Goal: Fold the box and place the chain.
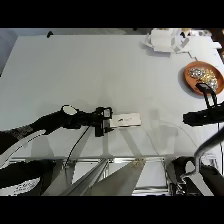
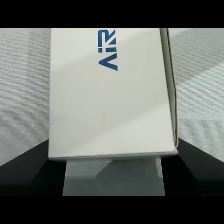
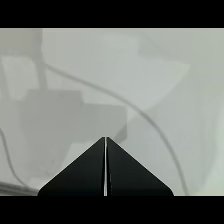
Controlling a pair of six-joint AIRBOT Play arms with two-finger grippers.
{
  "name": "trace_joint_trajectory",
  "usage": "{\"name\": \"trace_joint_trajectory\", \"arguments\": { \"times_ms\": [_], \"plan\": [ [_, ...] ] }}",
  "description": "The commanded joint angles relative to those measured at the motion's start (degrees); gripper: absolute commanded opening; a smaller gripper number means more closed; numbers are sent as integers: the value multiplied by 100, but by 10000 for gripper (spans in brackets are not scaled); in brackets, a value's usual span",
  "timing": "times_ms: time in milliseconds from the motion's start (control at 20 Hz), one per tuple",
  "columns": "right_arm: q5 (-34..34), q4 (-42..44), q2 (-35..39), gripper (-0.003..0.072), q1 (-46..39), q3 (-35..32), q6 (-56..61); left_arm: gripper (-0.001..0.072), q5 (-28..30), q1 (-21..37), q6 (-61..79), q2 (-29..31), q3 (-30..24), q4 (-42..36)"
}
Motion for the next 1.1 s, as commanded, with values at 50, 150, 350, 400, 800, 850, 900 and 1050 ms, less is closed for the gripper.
{"name": "trace_joint_trajectory", "arguments": {
  "times_ms": [50, 150, 350, 400, 800, 850, 900, 1050],
  "plan": [
    [400, -92, -11, 16, -348, 7, 116, 134, -101, -4, 4, 0, 2, -133],
    [398, -92, -11, 16, -348, 7, 116, 112, -63, -2, 2, 0, 2, -166],
    [396, -92, -11, 16, -348, 7, 116, 6, -33, 175, -35, 382, 2, -149],
    [398, -92, -11, 16, -348, 7, 116, 6, 68, 286, -225, 601, 2, -146],
    [396, -92, -11, 16, -348, 7, 116, 6, 1163, 2673, -3329, 3237, 2, 1016],
    [396, -92, -11, 16, -348, 7, 116, 6, 1193, 3108, -3928, 3484, 2, 1449],
    [396, -92, -11, 16, -348, 7, 116, 7, 1174, 3552, -4583, 3685, 2, 1939],
    [391, -92, -11, 16, -348, 7, 116, 7, 907, 4822, -6439, 3980, 2, 3423]
  ]
}}
